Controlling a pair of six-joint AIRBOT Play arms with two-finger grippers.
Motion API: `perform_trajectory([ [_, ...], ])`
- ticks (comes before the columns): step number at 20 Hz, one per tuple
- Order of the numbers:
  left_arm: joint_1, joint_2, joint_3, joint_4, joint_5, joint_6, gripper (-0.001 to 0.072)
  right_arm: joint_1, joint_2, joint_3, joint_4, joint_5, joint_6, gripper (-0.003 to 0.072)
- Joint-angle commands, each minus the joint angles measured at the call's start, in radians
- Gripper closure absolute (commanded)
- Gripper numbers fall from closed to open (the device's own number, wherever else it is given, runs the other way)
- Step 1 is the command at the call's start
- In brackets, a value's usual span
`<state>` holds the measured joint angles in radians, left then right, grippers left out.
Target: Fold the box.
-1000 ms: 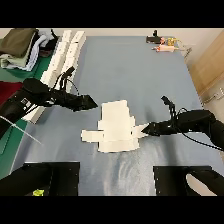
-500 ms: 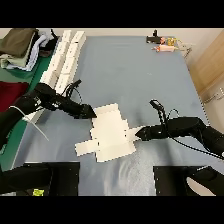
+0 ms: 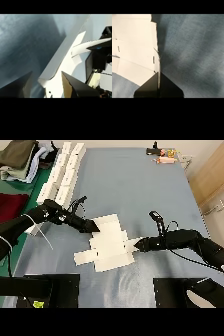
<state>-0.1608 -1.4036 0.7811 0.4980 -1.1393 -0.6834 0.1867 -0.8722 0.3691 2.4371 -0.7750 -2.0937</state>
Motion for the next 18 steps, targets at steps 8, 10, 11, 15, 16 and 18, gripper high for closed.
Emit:
perform_trajectory([
  [8, -0.002, -0.031, 0.023, -0.070, -0.102, 0.208, 0.0558, 0.002, 0.001, 0.000, -0.007, -0.005, 0.010, 0.0684],
  [10, -0.008, -0.034, 0.023, -0.083, -0.108, 0.227, 0.0567, 0.002, 0.001, 0.000, -0.007, -0.004, 0.010, 0.0684],
  [11, -0.014, -0.039, 0.023, -0.082, -0.119, 0.236, 0.0689, 0.002, 0.001, 0.000, -0.007, -0.004, 0.010, 0.0684],
  [15, -0.033, -0.057, 0.023, -0.082, -0.146, 0.282, 0.0696, 0.002, 0.001, 0.000, -0.007, -0.004, 0.010, 0.0684],
  [16, -0.033, -0.057, 0.023, -0.083, -0.146, 0.304, 0.0696, 0.002, 0.001, 0.000, -0.008, -0.004, 0.010, 0.0683],
  [18, -0.033, -0.057, 0.023, -0.083, -0.150, 0.320, 0.0696, 0.002, 0.001, 0.000, -0.012, 0.000, 0.009, 0.0588],
])
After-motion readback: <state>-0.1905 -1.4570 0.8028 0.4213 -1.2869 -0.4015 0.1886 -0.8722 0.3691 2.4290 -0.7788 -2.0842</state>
